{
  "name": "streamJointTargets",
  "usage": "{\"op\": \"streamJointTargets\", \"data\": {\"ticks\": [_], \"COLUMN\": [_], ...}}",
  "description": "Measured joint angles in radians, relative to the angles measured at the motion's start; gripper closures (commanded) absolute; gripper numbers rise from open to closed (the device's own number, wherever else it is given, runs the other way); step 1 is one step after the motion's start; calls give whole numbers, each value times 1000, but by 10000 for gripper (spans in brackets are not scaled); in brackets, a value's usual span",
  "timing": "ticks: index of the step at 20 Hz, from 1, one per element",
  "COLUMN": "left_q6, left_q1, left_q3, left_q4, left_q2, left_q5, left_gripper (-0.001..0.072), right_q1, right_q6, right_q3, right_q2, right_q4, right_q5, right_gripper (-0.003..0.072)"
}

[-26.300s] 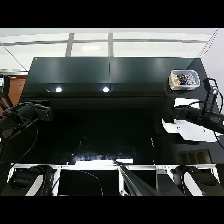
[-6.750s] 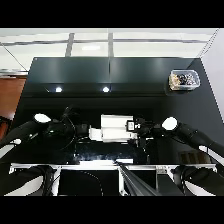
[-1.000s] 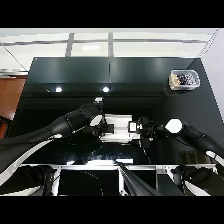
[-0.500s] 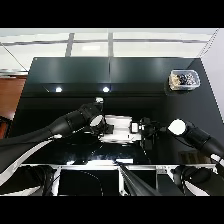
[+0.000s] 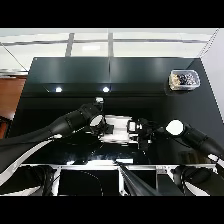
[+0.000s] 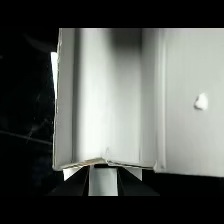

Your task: Fold the box and place the chain.

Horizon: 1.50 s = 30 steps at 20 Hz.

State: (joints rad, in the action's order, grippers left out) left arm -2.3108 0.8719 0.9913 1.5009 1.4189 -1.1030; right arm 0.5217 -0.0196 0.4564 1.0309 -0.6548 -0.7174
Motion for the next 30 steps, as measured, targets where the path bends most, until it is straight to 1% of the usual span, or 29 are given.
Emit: {"op": "streamJointTargets", "data": {"ticks": [5, 12, 13, 14, 15, 16, 17, 19, 20, 21, 22, 26, 28, 30], "left_q6": [-3, -3, -2, -2, -2, -2, -2, -2, -2, -1, 0, 0, 0, -1], "left_q1": [0, 0, 0, 0, 0, 0, 0, 0, 0, 0, 0, 0, 0, 0], "left_q3": [0, 0, 0, 0, 0, 0, 0, 0, 0, 0, 0, 0, 0, 0], "left_q4": [0, -2, -2, -2, -2, -2, -2, -2, -2, -2, -2, -2, -2, -2], "left_q2": [0, 0, 0, 0, 0, 0, 0, 0, 0, 0, 0, 0, 0, 0], "left_q5": [1, 2, 2, 3, 4, 4, 4, 4, 4, 3, 3, 3, 3, 3], "left_gripper": [680, 680, 680, 680, 680, 680, 680, 680, 680, 680, 679, 680, 680, 679], "right_q1": [25, 58, 59, 60, 61, 61, 61, 61, 61, 61, 61, 56, 33, -22], "right_q6": [0, 0, 0, 0, 0, 0, 0, 0, 0, 0, 0, -30, -125, -270], "right_q3": [0, 0, 0, 0, 0, 0, 0, 0, 0, 0, 0, 0, 11, 42], "right_q2": [24, 37, 37, 38, 38, 38, 38, 38, 38, 38, 38, 37, 24, -4], "right_q4": [95, 123, 125, 126, 127, 127, 127, 126, 126, 126, 127, 129, 118, 61], "right_q5": [60, 125, 127, 128, 127, 128, 130, 133, 133, 134, 137, 135, 109, 31], "right_gripper": [491, 485, 317, 167, 172, 189, 264, 263, 315, 566, 638, 638, 638, 638]}}
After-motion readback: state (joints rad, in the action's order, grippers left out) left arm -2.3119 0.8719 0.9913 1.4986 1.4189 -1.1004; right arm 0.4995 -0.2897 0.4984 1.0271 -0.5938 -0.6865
